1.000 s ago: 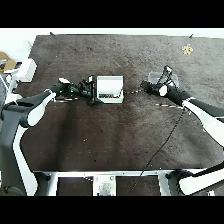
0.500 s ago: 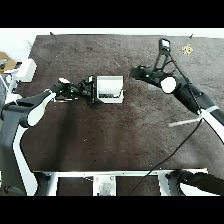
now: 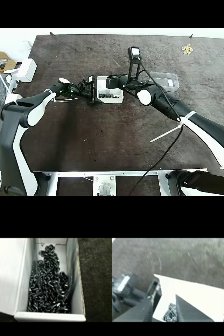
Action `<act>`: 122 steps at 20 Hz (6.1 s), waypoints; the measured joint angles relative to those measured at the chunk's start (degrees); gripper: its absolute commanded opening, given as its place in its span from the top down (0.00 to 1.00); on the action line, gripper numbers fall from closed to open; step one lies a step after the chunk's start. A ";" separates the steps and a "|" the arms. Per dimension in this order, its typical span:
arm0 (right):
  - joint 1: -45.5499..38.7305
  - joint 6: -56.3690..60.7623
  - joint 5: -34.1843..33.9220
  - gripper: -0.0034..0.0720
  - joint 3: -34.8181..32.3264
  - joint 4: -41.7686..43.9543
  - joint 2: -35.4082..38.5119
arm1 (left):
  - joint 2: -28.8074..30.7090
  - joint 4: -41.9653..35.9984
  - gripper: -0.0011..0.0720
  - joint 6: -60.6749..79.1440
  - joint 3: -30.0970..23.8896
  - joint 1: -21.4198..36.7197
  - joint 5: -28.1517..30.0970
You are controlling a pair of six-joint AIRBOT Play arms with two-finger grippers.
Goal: Fold the box and place the chain.
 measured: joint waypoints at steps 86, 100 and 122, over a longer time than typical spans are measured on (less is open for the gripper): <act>-21.18 -121.17 45.90 0.68 14.91 51.80 -24.24 | -0.02 0.07 0.68 0.04 0.00 -0.04 -0.22; -21.24 -111.89 51.87 0.91 17.57 58.38 -24.24 | -0.02 0.02 0.68 0.02 0.00 -0.02 -0.15; -19.39 -91.08 46.05 0.95 19.61 40.85 -22.93 | -0.02 -0.07 0.68 -0.04 0.00 -0.02 -0.02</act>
